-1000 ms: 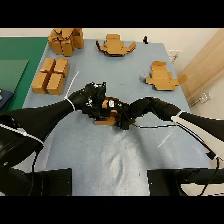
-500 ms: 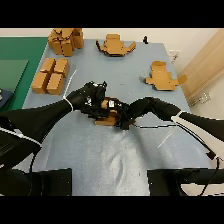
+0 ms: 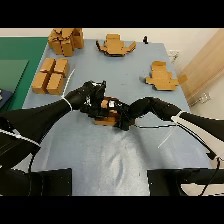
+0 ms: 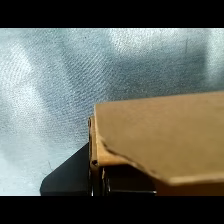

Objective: Fold the box.

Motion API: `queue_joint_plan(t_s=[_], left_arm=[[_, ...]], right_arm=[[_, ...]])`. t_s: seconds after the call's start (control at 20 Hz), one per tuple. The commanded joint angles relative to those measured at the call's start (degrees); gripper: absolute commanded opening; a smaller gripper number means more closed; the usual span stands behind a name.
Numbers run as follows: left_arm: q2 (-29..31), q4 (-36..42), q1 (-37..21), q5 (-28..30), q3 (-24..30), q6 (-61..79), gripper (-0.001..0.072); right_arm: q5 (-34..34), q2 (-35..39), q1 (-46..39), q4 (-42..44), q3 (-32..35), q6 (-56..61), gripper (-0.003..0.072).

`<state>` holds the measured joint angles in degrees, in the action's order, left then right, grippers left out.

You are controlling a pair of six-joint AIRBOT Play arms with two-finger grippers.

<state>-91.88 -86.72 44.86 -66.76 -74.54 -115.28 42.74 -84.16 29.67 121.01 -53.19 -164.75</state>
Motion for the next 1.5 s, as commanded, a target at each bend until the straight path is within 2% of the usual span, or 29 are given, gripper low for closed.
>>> queue_joint_plan(t_s=[0.0,0.25,0.45,0.5,0.55,0.7,0.75,0.9,0.95,1.0,1.2,1.25,1.35,1.4,1.45], left_arm=[[0.0,-2.6,0.1,-0.6,-0.1,-1.4,0.0016],[0.0,-6.5,0.0,-2.7,-0.1,-2.7,0.0016],[0.0,-3.7,0.0,-1.2,-0.1,-0.2,0.0024],[0.0,-1.2,0.0,0.2,-0.1,1.9,0.0142],[0.0,2.0,0.0,2.1,-0.1,4.0,0.0431],[0.0,6.9,-0.1,4.0,-0.1,9.6,0.0479],[0.1,7.4,-0.3,3.7,0.0,11.5,0.055],[2.3,7.9,-2.5,3.1,1.3,17.2,0.0551],[3.8,9.4,-3.9,3.2,2.2,19.6,0.0562],[5.8,12.1,-5.6,3.4,3.4,23.9,0.0624],[16.3,29.1,-14.9,3.7,9.8,49.4,0.0634],[19.2,33.6,-18.3,1.7,12.0,57.4,0.0706],[23.6,39.0,-25.7,-7.3,16.4,75.8,0.0706],[25.0,37.8,-29.6,-10.5,18.9,83.6,0.0706],[25.3,35.2,-33.2,-10.3,21.3,89.0,0.0706]], right_arm=[[0.5,0.0,0.1,-0.2,-0.1,-0.1,0.0159],[0.5,0.0,0.1,-0.2,-0.1,-0.1,0.0159],[1.0,0.0,0.1,-0.1,-0.1,-0.1,0.0159],[1.3,0.0,0.1,-0.2,-0.1,0.0,0.0159],[1.5,0.0,0.1,-0.2,-0.1,-0.1,0.0159],[2.0,0.1,0.0,-0.4,-0.1,-0.1,0.0159],[1.9,0.1,0.0,-0.7,-0.1,-0.1,0.0159],[2.3,0.1,0.0,-1.6,-0.1,0.0,0.0159],[2.5,0.1,0.0,-1.7,-0.1,-0.1,0.0159],[2.5,0.1,0.0,-1.7,-0.1,0.0,0.0159],[2.6,0.1,0.0,-1.7,-0.1,0.0,0.0159],[2.6,0.1,0.0,-1.7,-0.1,0.0,0.0159],[2.6,0.1,0.0,-1.7,-0.1,0.3,0.0159],[2.6,0.1,0.0,-1.7,-0.1,0.3,0.0159],[2.6,0.1,0.0,-1.6,-0.1,0.3,0.0159]])
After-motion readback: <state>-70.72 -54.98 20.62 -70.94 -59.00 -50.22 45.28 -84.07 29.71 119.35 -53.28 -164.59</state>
